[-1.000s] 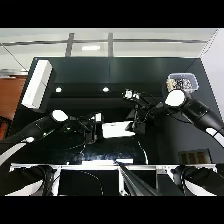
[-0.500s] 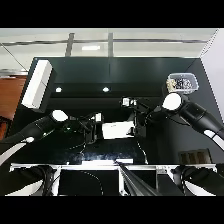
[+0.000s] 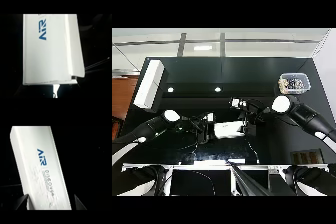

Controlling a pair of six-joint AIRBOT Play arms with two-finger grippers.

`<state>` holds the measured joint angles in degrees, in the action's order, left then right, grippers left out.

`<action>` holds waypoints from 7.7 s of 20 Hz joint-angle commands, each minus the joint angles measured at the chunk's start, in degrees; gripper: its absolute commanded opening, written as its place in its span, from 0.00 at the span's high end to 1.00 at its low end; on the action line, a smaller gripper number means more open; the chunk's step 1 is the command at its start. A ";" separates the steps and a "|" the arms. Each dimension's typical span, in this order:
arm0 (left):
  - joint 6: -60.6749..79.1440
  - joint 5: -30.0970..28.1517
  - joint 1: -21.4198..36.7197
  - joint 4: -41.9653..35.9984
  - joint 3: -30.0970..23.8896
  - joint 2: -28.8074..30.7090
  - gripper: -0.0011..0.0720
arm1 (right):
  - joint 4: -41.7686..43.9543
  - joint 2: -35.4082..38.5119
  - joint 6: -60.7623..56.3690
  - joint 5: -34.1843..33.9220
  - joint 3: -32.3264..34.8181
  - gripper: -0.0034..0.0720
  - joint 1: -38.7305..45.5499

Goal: Fold the box and place the chain.

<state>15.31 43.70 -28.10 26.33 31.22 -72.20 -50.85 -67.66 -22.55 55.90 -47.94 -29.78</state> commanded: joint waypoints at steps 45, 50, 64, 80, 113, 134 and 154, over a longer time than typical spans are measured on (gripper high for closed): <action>0.07 0.00 -0.04 0.02 0.04 -0.02 0.35 | 1.09 0.48 -4.15 3.30 1.11 0.59 -1.88; 0.07 0.00 -0.04 0.02 0.04 -0.02 0.35 | 1.29 0.48 -6.64 3.69 1.11 0.59 -1.88; 0.07 0.00 -0.04 0.02 0.04 -0.02 0.35 | 1.36 2.86 -18.12 8.44 -0.31 0.77 1.79; 0.07 -0.02 -0.04 0.02 0.04 -0.02 0.35 | 32.11 -8.26 -29.11 5.81 9.33 0.93 8.96; -32.59 8.13 -5.33 13.73 9.46 7.26 0.02 | 22.69 10.78 -31.04 20.33 0.98 0.93 29.79; -50.51 0.83 -17.55 29.40 19.58 -4.42 0.02 | 20.13 10.78 -30.99 18.40 0.98 0.93 40.74; -62.12 8.94 -9.33 34.97 19.10 -0.74 0.50 | 20.11 10.78 -31.01 18.95 1.01 0.93 40.74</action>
<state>-40.01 44.95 -42.87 56.80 50.68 -77.28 -30.72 -56.90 -53.54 74.17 -46.94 10.96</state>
